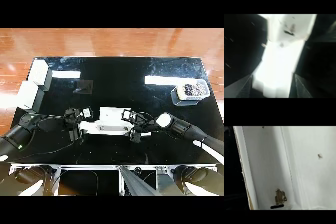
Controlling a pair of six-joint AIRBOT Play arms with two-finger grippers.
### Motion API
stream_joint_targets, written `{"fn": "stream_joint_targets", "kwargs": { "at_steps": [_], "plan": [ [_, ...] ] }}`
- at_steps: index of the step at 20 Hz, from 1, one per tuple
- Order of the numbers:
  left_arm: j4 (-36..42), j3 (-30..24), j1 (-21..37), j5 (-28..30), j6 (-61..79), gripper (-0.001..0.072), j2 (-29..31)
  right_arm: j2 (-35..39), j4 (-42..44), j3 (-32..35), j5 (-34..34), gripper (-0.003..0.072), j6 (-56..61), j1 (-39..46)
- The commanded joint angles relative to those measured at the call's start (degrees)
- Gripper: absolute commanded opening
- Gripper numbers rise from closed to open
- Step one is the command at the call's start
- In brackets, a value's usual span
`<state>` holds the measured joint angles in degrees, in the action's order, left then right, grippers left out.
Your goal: Fold the box and place the chain.
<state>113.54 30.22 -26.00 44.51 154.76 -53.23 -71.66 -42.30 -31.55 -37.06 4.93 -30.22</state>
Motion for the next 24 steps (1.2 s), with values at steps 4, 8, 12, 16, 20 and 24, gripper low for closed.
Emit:
{"fn": "stream_joint_targets", "kwargs": {
  "at_steps": [4, 8, 12, 16, 20, 24],
  "plan": [
    [5.9, 1.4, -1.6, -8.6, 4.5, 0.0608, -3.4, 0.0, 0.1, 0.0, -0.2, 0.0516, 0.0, 0.0],
    [5.9, 1.5, -1.6, -3.2, 5.8, 0.0607, -5.0, 0.0, 0.1, 0.0, -0.2, 0.0516, 0.0, 0.0],
    [5.9, 1.5, -1.6, -1.8, 5.9, 0.0608, -7.7, 0.0, 0.1, 0.0, -0.2, 0.0516, 0.0, 0.0],
    [8.5, 1.5, -1.6, -3.8, 6.2, 0.0607, -7.8, 0.0, 0.1, 0.0, -0.2, 0.0516, 0.0, 0.0],
    [10.2, 1.5, -3.3, -4.5, 7.1, 0.0607, -9.1, 0.0, 0.1, 0.0, -0.2, 0.0516, 0.0, 0.0],
    [10.2, 1.6, -4.9, -5.3, 7.2, 0.0606, -11.2, 0.0, 0.1, 0.0, -0.2, 0.0516, 0.0, 0.0]
  ]
}}
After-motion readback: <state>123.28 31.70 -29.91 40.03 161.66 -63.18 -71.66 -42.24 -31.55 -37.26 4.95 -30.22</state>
